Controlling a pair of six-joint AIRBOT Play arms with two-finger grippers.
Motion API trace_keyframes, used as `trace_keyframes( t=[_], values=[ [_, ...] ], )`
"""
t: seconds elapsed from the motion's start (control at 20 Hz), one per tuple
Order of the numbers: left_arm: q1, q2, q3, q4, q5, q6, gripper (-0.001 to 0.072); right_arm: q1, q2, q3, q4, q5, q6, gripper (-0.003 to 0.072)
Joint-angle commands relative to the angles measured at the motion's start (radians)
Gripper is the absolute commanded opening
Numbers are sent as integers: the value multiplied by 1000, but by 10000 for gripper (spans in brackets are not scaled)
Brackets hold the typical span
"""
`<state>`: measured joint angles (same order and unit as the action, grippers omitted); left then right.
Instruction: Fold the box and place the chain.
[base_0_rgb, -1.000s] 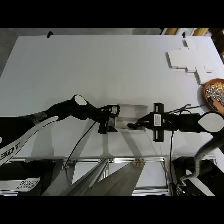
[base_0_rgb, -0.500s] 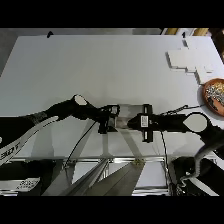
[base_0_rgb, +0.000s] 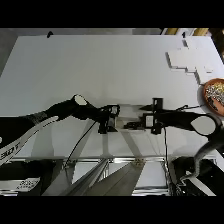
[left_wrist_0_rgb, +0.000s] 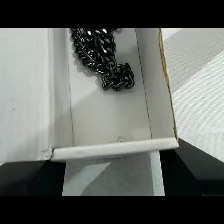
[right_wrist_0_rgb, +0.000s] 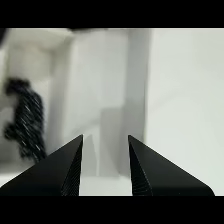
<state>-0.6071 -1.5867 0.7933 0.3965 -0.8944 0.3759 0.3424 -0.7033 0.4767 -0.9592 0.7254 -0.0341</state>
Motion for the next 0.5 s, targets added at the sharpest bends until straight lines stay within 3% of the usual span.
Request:
trace_keyframes(
  t=[0.0, 0.2, 0.45],
  values=[
    [1, 0, 1, 0, 0, 0, 34, -177, 10, 0, -78, 40, 0, 272],
    [1, 1, 1, 0, 0, 0, 34, -352, -86, -13, -151, 117, -77, 260],
    [1, 0, 1, 0, 0, 0, 34, -363, -224, -16, -163, 125, -160, 260]
  ],
)
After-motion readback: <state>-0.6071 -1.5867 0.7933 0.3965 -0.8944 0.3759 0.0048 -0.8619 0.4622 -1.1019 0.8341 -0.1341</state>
